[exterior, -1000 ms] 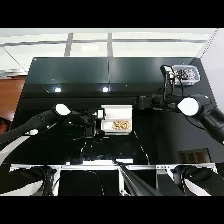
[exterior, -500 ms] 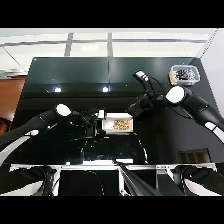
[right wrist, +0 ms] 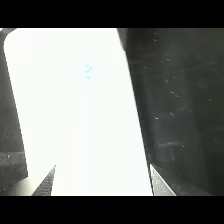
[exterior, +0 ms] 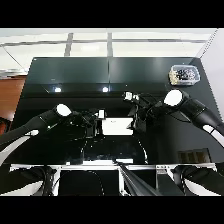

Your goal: Fold the box and place the chain.

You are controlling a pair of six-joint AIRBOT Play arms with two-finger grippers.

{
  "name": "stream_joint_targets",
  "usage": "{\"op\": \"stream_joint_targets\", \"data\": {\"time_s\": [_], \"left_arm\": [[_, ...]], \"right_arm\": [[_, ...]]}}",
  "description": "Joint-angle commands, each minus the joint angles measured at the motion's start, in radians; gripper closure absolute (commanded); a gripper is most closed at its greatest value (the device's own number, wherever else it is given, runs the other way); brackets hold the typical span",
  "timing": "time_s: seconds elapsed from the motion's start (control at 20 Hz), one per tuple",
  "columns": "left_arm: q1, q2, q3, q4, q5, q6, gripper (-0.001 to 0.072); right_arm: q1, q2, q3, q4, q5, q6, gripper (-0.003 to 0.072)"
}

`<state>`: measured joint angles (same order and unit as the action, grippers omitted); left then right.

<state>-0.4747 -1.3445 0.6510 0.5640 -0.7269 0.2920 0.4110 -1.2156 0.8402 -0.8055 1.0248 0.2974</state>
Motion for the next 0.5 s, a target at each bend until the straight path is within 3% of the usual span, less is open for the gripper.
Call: {"op": "stream_joint_targets", "data": {"time_s": [0.0, 0.2, 0.25, 0.3, 0.35, 0.4, 0.45], "left_arm": [[0.0, -0.001, 0.0, 0.0, -0.01, 0.0, 0.0264], [0.0, -0.001, 0.0, 0.0, -0.011, 0.0, 0.0264], [0.0, -0.001, 0.0, 0.0, -0.014, 0.0, 0.0264], [0.0, -0.001, 0.0, 0.0, -0.015, 0.0, 0.0264], [0.0, -0.001, 0.0, 0.0, -0.015, 0.0, 0.0264], [0.0, -0.001, 0.0, 0.0, -0.015, -0.001, 0.0264], [0.0, -0.001, 0.0, 0.0, -0.015, 0.0, 0.0264]], "right_arm": [[0.01, 0.0, -0.014, 0.048, 0.011, -0.09, -0.0017], [0.011, 0.0, -0.014, 0.015, -0.015, -0.094, 0.0004], [0.011, 0.001, -0.013, 0.021, -0.019, -0.093, 0.018], [0.011, 0.002, -0.013, 0.026, -0.019, -0.093, 0.0296], [0.011, 0.003, -0.013, 0.026, -0.019, -0.092, 0.0354], [0.011, 0.005, -0.012, 0.026, -0.02, -0.092, 0.0354], [0.011, 0.008, -0.011, 0.025, -0.02, -0.087, 0.04]]}}
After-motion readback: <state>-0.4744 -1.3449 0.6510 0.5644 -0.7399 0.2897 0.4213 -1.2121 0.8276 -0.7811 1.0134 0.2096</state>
